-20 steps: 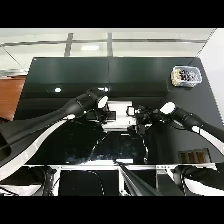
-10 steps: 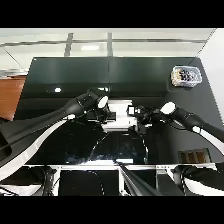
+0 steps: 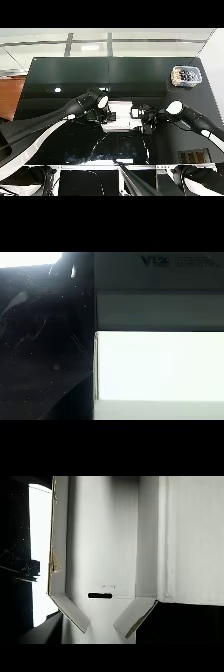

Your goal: Fold the box and place the chain.

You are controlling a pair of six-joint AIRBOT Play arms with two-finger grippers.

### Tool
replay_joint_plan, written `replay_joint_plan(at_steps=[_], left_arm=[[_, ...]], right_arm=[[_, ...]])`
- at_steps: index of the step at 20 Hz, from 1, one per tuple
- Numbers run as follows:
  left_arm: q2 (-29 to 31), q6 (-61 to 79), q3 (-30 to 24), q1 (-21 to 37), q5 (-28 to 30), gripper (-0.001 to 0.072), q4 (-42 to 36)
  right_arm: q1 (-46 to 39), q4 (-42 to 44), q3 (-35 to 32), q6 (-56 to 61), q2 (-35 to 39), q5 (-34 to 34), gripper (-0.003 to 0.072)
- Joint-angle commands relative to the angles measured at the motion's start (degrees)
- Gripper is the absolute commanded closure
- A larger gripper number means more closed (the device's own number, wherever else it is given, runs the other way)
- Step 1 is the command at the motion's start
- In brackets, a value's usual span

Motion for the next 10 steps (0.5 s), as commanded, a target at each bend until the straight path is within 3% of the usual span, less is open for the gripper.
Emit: replay_joint_plan(at_steps=[1,2,5,10], left_arm=[[0.0,0.2,0.0,0.0,0.0,0.0682,0.0],[0.0,0.2,0.0,0.0,0.0,0.0682,0.0],[0.0,0.2,0.0,0.0,-0.1,0.0681,0.0],[0.0,0.2,0.0,0.0,-0.1,0.0682,0.0]], right_arm=[[0.1,0.4,0.0,0.0,0.3,2.0,0.0360],[0.1,0.4,0.0,0.0,0.3,2.0,0.0490],[0.1,3.4,0.0,0.2,0.2,1.9,0.0487],[0.1,18.0,0.0,-0.2,-2.7,1.3,0.0485]])
